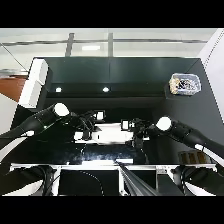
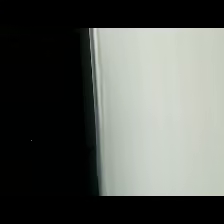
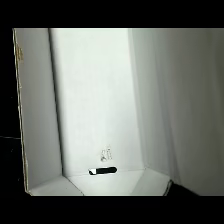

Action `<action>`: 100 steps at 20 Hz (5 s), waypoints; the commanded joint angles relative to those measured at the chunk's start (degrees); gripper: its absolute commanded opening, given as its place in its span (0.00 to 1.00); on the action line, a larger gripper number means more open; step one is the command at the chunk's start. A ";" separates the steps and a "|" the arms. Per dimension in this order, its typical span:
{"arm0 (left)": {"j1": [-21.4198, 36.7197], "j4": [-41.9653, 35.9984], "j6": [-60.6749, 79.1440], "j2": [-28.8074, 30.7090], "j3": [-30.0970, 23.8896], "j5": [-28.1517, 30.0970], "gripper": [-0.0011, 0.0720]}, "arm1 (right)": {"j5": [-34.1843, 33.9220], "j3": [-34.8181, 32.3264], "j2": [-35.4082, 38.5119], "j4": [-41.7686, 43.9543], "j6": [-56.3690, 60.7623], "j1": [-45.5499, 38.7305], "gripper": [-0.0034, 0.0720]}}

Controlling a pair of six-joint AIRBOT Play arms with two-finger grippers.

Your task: Fold the box and place the chain.

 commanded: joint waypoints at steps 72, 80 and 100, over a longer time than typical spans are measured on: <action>-2.27 -7.28 -41.70 6.32 -1.84 17.66 0.05 | -4.72 0.02 -1.01 3.06 2.08 1.29 0.70; 15.34 10.67 -41.13 12.85 -0.17 -5.57 0.98 | -4.68 0.02 -1.01 3.06 2.05 1.29 0.70; 6.12 2.14 -2.29 7.23 -5.25 -1.70 0.95 | -4.33 0.02 -1.01 3.10 2.05 1.29 0.70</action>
